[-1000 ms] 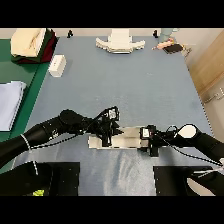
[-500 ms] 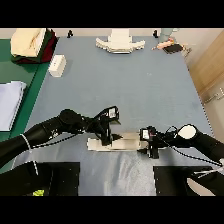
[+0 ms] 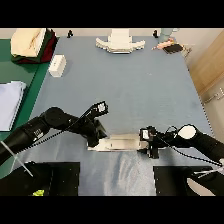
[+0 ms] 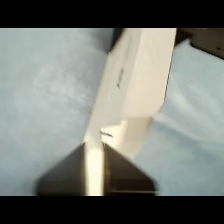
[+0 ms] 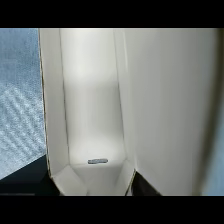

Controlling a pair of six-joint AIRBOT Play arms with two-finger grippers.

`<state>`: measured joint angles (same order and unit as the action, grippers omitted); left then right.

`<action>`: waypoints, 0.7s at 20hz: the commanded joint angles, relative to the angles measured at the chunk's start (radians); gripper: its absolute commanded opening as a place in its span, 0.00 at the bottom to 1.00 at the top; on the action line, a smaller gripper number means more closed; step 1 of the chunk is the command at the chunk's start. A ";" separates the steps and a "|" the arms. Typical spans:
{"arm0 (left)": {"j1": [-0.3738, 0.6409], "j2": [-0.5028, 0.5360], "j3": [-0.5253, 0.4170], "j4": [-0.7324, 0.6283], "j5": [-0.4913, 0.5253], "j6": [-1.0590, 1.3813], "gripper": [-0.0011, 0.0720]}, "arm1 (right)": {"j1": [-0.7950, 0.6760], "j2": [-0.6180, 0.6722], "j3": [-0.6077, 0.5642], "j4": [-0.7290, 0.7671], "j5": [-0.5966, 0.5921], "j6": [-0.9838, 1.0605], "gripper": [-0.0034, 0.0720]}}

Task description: Fold the box.

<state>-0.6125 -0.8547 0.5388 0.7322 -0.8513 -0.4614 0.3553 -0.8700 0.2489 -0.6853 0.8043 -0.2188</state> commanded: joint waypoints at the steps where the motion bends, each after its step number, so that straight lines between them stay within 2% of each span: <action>1: -0.006 0.056 0.001 0.079 -0.236 -0.355 0.04 | -0.001 0.001 0.001 0.000 -0.002 0.001 0.70; 3: -0.072 0.054 0.001 -0.051 -0.185 -0.536 0.04 | -0.001 0.001 0.001 0.000 -0.002 0.001 0.70; 5: -0.151 0.030 0.014 -0.190 -0.003 -0.673 0.04 | -0.001 0.000 0.001 0.000 -0.002 0.001 0.70; 8: -0.202 -0.048 0.052 -0.299 0.227 -0.796 0.04 | -0.001 0.000 0.001 0.000 -0.002 0.001 0.70; 12: -0.203 -0.143 0.073 -0.396 0.383 -0.797 0.04 | -0.001 0.001 0.001 0.000 -0.002 0.001 0.70; 14: -0.203 -0.198 0.073 -0.396 0.407 -0.829 0.04 | -0.001 0.001 0.001 0.000 -0.002 0.001 0.70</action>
<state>-0.8074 -0.9874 0.6044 0.3866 -0.5457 -1.2308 0.3553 -0.8703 0.2489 -0.6849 0.8028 -0.2173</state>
